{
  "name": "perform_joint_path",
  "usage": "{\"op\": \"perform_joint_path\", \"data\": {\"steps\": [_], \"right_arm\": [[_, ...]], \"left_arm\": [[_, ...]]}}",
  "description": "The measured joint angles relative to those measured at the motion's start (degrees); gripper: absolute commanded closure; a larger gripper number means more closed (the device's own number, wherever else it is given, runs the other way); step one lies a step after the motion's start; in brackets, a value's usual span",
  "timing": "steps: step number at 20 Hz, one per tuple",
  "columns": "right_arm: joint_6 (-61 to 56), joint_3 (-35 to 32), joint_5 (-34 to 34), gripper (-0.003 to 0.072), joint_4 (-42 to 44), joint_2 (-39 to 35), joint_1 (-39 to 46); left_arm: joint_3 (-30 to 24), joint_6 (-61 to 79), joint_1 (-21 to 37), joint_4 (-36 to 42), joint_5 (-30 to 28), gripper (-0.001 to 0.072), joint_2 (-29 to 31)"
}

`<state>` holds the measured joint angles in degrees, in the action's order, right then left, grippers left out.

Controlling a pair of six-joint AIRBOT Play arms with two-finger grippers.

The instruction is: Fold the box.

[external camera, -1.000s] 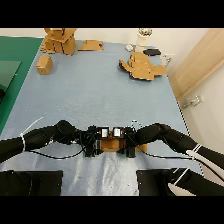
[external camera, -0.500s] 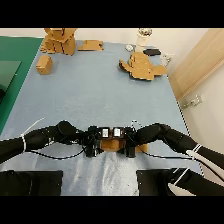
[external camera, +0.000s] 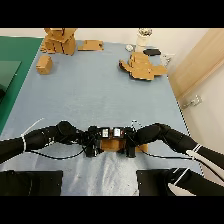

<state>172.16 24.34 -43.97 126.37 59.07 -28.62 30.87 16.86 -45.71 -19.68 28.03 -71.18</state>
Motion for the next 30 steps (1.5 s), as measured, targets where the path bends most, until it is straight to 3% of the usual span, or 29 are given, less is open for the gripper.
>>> {"op": "perform_joint_path", "data": {"steps": [10, 12, 18, 21, 25, 30], "right_arm": [[0.0, 0.0, 0.0, 0.0085, 0.0, 0.0, 0.0], [-0.02, 0.0, -0.04, -0.0034, 0.09, 0.0, 0.0], [-5.44, 1.4, -1.38, -0.0034, -2.12, -2.84, 0.04], [-14.14, 2.05, -3.8, -0.0034, -9.44, -6.29, 0.15], [-30.71, 3.37, -13.97, -0.0034, -18.82, -12.44, 0.17], [-62.2, 3.98, -21.42, -0.0034, -17.92, -20.33, 0.17]], "left_arm": [[0.0, 0.02, 0.0, -0.02, 0.0, 0.0169, 0.0], [0.0, 0.02, 0.0, -0.02, 0.0, 0.0169, 0.0], [0.0, 0.07, -0.02, -0.07, -0.07, 0.0169, -0.04], [0.0, 0.02, -0.02, -0.02, -0.11, 0.0169, -0.07], [0.0, 0.07, -0.02, -0.07, -0.04, 0.0169, -0.07], [0.0, 0.04, -0.02, -0.04, -0.02, 0.0169, -0.07]]}}
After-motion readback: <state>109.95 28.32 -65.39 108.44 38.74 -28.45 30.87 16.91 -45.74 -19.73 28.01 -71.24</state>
